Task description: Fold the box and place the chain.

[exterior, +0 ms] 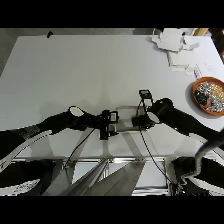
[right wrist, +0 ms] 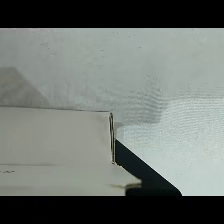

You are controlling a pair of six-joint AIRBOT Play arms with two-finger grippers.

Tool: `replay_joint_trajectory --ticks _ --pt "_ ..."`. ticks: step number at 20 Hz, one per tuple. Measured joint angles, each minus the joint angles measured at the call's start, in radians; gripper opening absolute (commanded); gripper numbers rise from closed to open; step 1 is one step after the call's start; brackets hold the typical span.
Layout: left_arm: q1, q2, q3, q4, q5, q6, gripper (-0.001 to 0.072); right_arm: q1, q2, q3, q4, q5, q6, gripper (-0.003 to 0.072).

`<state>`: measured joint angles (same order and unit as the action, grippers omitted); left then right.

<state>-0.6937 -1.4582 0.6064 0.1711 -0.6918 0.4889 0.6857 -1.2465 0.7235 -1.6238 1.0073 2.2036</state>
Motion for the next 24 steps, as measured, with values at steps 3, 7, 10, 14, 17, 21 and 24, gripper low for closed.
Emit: replay_joint_trajectory --ticks 3,7,10,14,17,21,24 --pt "0.0 0.0 0.0 0.0 0.0 0.0 0.0273 0.0 -0.002 0.0 0.002 0.011 -0.005 0.0024" --pt "0.0 0.0 0.0 0.003 -0.003 0.005 0.0273 0.0 0.022 -0.002 0.0 0.036 -0.028 0.0361" --pt "0.0 0.0 0.0 0.003 -0.003 0.004 0.0273 0.008 0.098 -0.002 0.002 0.042 -0.138 0.0401" --pt "0.0 0.0 0.0 0.002 -0.002 0.002 0.0273 0.012 0.294 0.0 -0.036 0.072 -0.314 0.04" --pt "0.0 0.0 0.0 0.002 -0.002 0.002 0.0273 -0.064 0.446 0.004 -0.163 0.087 -0.389 0.0401" --pt "0.0 0.0 0.0 0.002 -0.001 0.001 0.0273 -0.422 0.524 0.007 -0.26 0.035 -0.51 0.0332" --pt "0.0 0.0 0.0 0.001 -0.001 0.001 0.0273 -0.755 0.498 0.007 -0.259 -0.071 -0.552 0.0255"
